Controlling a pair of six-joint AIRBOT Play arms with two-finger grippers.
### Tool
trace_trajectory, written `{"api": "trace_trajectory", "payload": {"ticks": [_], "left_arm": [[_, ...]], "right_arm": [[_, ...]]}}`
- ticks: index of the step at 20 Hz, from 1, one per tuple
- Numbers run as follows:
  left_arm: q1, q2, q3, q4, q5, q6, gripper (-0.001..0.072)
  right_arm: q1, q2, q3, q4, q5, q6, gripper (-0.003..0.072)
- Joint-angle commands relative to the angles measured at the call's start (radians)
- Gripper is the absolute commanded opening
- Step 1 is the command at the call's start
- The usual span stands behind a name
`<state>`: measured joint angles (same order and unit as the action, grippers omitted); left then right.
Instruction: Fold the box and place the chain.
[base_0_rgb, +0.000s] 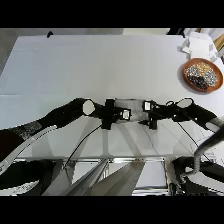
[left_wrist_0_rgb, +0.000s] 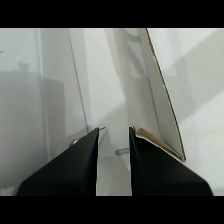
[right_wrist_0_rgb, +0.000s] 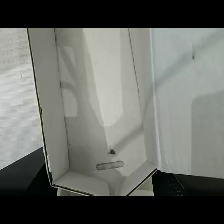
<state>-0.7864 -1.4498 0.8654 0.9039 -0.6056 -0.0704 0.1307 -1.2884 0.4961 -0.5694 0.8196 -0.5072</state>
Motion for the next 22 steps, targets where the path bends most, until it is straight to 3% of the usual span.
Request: {"api": "trace_trajectory", "payload": {"ticks": [1,2,5,14,16,17,19,22], "left_arm": [[-0.019,-0.024,0.000,-0.017,0.005,0.000,0.0225],[-0.020,-0.030,0.000,-0.018,0.005,0.000,0.0231],[-0.020,-0.039,0.000,-0.018,0.010,-0.001,0.0440],[-0.019,-0.038,0.000,-0.013,0.043,-0.001,0.0518],[-0.019,-0.033,0.000,-0.013,0.031,-0.020,0.0466],[-0.019,-0.025,0.000,-0.012,0.022,-0.059,0.0354],[-0.013,0.010,0.000,0.015,-0.036,-0.153,0.0037],[0.017,0.083,0.000,0.103,-0.172,-0.318,0.0006]], "right_arm": [[0.000,0.000,0.000,0.002,0.000,0.001,0.0442],[0.000,0.000,0.000,0.001,0.000,0.001,0.0442],[0.000,0.000,0.000,0.001,0.000,0.001,0.0442],[0.000,0.000,0.000,0.002,0.000,0.001,0.0442],[0.000,0.000,0.000,0.002,0.000,0.001,0.0442],[0.000,0.000,0.000,0.002,0.000,0.001,0.0442],[0.000,0.000,0.000,0.002,0.000,0.001,0.0442],[0.000,0.000,0.000,0.002,0.000,0.001,0.0442]]}}
